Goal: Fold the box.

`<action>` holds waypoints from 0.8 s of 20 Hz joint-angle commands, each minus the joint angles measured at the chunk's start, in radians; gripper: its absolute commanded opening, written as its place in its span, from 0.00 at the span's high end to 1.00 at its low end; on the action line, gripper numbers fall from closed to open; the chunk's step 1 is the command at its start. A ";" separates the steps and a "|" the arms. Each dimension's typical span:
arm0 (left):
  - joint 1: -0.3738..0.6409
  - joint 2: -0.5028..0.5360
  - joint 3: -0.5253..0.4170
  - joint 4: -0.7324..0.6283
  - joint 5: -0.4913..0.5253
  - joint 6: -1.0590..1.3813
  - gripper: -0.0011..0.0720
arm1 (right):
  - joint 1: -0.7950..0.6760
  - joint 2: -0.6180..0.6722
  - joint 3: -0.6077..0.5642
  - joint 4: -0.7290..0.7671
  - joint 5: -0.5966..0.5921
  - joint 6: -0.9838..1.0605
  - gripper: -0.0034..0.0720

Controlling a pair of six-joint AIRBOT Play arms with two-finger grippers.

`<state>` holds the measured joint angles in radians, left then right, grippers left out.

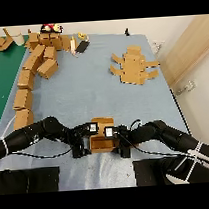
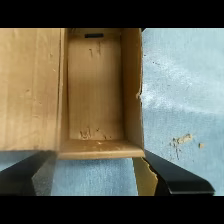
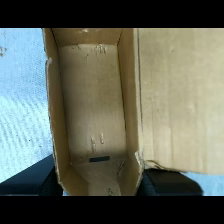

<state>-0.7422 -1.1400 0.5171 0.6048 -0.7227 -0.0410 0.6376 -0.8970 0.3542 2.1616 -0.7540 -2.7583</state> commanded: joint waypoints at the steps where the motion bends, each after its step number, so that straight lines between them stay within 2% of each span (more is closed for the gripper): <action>1: -0.006 -0.001 0.000 -0.018 -0.010 0.001 0.03 | 0.000 0.000 0.000 0.000 0.001 -0.003 0.36; 8: -0.048 -0.001 -0.002 -0.020 0.043 0.000 0.03 | 0.000 0.000 0.000 0.000 0.001 -0.003 0.36; 16: -0.050 -0.016 -0.022 -0.024 0.046 0.000 0.03 | 0.000 0.000 0.000 0.000 0.001 -0.003 0.36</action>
<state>-0.7910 -1.1488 0.5011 0.5831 -0.6785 -0.0406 0.6376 -0.8970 0.3542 2.1609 -0.7532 -2.7644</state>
